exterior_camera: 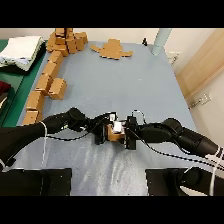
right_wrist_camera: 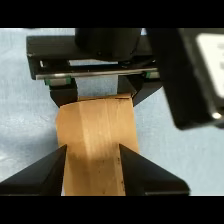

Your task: Fold the box.

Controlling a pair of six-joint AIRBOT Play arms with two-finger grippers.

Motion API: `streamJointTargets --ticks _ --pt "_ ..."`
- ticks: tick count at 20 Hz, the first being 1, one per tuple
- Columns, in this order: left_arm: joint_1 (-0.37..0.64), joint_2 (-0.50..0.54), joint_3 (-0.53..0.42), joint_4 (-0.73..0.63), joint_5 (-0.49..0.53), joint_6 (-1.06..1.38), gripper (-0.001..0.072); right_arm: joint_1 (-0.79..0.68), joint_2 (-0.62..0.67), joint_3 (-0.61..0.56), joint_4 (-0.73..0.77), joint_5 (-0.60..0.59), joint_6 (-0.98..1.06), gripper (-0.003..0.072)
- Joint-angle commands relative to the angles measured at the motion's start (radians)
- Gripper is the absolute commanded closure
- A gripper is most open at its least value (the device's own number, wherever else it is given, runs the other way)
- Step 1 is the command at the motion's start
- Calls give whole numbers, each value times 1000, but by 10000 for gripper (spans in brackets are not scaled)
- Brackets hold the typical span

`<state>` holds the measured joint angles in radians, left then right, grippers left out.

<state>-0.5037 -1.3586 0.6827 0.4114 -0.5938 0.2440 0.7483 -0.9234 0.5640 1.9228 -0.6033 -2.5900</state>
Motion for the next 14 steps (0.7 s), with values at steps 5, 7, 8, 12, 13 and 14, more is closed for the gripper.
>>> streamJointTargets --ticks 5,7,8,12,13,14 --pt "0 0 0 0 0 0 189 16 0 -2 -69 34 -74 160" --pt "0 0 0 0 0 0 188 25 1 -2 -70 35 -74 176" --pt "0 0 0 0 0 0 189 27 2 -2 -76 36 -74 189" --pt "0 0 0 0 0 0 189 33 4 -1 -76 36 -74 351" --pt "0 0 0 0 0 0 189 33 6 -1 -76 37 -74 351" --pt "0 0 0 0 0 0 189 33 10 -1 -76 38 -74 351"
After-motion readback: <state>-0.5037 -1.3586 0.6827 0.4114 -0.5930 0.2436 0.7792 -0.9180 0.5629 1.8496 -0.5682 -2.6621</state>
